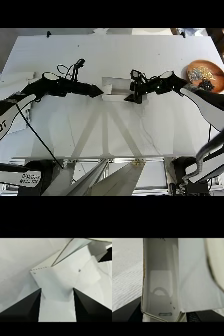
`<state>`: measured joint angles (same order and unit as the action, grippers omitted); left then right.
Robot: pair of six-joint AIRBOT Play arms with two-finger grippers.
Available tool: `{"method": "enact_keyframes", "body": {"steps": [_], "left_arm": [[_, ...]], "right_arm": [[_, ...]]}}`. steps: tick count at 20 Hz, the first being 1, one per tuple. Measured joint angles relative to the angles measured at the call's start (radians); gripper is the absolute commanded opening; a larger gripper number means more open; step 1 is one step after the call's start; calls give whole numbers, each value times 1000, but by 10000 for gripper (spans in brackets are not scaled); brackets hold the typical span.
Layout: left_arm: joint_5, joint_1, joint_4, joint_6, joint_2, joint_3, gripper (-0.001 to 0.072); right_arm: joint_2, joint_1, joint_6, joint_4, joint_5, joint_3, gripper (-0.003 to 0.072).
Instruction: Fold the box and place the chain.
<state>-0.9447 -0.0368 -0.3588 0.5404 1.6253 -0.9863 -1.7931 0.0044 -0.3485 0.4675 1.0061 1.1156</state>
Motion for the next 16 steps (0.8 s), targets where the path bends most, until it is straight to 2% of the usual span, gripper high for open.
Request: {"method": "enact_keyframes", "body": {"steps": [8,10,16], "left_arm": [[35,-11,53,-40,16,0,531],[50,-18,57,-40,26,0,593],[86,-51,71,-42,42,0,592]], "right_arm": [[0,0,0,0,0,0,435],[0,0,0,0,0,0,435],[0,0,0,0,0,0,435]]}}
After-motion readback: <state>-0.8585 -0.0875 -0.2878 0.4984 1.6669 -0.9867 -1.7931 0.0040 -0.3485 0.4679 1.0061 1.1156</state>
